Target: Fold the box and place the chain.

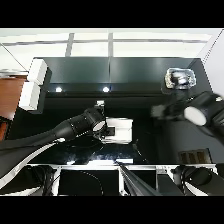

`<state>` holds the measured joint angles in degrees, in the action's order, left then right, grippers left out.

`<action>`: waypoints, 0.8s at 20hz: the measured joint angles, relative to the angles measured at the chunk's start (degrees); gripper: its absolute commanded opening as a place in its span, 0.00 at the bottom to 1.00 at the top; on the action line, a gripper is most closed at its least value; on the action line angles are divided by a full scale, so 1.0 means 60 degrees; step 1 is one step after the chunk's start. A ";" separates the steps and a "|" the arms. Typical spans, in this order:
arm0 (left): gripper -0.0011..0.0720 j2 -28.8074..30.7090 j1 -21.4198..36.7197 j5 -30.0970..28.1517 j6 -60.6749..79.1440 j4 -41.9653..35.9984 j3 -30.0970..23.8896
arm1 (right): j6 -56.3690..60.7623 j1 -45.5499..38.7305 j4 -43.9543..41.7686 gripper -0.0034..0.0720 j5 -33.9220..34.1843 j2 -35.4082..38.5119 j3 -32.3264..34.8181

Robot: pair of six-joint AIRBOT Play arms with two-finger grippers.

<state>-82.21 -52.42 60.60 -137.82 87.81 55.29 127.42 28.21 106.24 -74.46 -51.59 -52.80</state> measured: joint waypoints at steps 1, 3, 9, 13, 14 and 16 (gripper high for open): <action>0.06 0.0000 0.0000 0.0000 0.0000 0.0004 0.0000 | -0.0266 -0.0696 0.0397 0.99 0.0222 -0.0036 0.0000; 0.06 0.0000 0.0000 0.0000 -0.0004 0.0000 0.0000 | -0.0911 -0.2302 0.0754 0.99 0.1038 -0.0353 -0.0055; 0.06 0.0000 0.0000 0.0004 0.0000 0.0000 0.0000 | -0.2579 -0.5843 -0.0812 0.99 0.3122 -0.2867 -0.2018; 0.06 0.0000 0.0000 0.0007 -0.0004 0.0000 0.0000 | -0.3260 -0.6426 -0.1945 0.98 0.3442 -0.5180 -0.4215; 0.06 0.0000 0.0000 0.0007 -0.0004 0.0000 0.0000 | -0.3340 -0.6492 -0.2062 0.98 0.3410 -0.5759 -0.4747; 0.06 0.0000 0.0000 0.0007 -0.0004 0.0000 0.0000 | -0.3472 -0.6564 -0.2262 0.98 0.3246 -0.6776 -0.5654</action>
<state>-82.21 -52.42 60.64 -137.84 87.81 55.29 106.59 -11.18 92.66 -54.98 -92.25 -86.72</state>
